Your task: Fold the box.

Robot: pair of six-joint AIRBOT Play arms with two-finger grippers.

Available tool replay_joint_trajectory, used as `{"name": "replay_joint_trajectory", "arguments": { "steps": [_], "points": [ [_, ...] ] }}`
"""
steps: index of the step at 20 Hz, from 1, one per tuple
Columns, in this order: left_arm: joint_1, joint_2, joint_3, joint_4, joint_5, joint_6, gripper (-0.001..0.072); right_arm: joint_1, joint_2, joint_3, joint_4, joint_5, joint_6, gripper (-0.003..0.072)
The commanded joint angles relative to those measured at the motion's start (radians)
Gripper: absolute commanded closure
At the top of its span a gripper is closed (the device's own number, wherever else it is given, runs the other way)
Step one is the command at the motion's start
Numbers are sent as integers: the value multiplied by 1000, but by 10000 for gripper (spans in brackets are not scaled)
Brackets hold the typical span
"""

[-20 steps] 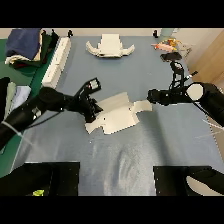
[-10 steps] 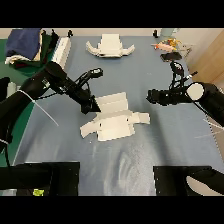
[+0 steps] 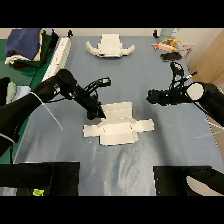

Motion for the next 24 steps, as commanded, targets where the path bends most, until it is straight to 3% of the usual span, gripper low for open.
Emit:
{"name": "replay_joint_trajectory", "arguments": {
  "steps": [1, 6, 10, 14, 21, 24],
  "points": [
    [-30, 43, -80, -23, 115, 59, 700, 0, -1, 1, 0, 10, 0, 344],
    [-115, 206, -246, -23, 339, 151, 700, 0, -1, 1, 0, 8, 0, 344],
    [-129, 220, -270, -18, 305, 213, 696, 5, -1, 1, 0, 8, 0, 344],
    [-132, 216, -267, 13, 302, 101, 696, 24, -1, 1, -1, 7, 0, 345],
    [-147, 216, -162, 191, 246, -90, 696, 29, -1, 1, -16, 2, 0, 344],
    [-150, 214, -154, 193, 251, -84, 696, 29, -1, 1, -27, 0, 0, 344]
  ]
}}
